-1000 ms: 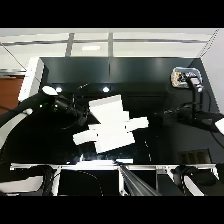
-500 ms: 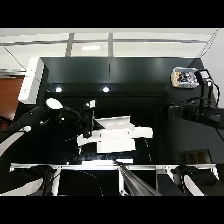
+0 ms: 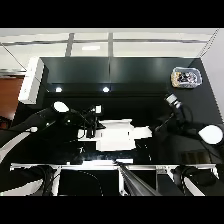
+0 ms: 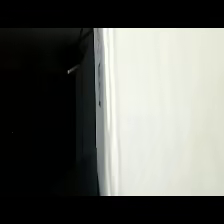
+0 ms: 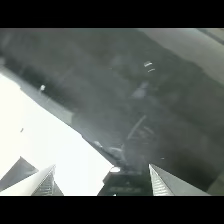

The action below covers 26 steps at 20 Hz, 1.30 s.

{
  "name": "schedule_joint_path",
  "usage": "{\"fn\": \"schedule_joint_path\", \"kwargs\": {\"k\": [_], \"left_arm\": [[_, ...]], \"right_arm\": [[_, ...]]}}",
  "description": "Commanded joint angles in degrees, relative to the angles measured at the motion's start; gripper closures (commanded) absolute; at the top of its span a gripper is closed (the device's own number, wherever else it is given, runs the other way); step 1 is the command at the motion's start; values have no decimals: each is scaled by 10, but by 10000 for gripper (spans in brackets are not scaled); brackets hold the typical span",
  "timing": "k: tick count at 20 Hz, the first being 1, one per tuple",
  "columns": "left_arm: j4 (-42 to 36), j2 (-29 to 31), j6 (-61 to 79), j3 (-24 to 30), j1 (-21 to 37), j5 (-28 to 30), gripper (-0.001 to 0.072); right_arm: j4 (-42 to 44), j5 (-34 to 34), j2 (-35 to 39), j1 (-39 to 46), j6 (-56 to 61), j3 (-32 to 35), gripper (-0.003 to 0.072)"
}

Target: Fold the box and place the chain.

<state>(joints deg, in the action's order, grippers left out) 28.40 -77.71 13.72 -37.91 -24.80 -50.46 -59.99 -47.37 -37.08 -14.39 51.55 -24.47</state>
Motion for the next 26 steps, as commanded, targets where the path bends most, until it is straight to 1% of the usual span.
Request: {"fn": "schedule_joint_path", "kwargs": {"k": [1,4,8,10,14,19,26], "left_arm": [[1,-5,2,0,-1,3,684],[1,-5,2,0,-1,3,684],[1,-5,2,0,-1,4,684],[1,-5,2,0,-1,5,684],[1,-5,2,0,-1,4,684],[1,-5,2,0,-1,5,684],[1,-5,2,0,-1,5,684]], "right_arm": [[-3,65,0,-56,-50,47,8],[-3,82,0,-102,-72,63,8],[0,83,-10,-161,-224,76,8],[22,94,-34,-168,-259,76,9],[93,86,-80,-169,-355,76,8],[124,90,-91,-195,-372,75,8],[160,85,-113,-197,-418,73,8]]}}
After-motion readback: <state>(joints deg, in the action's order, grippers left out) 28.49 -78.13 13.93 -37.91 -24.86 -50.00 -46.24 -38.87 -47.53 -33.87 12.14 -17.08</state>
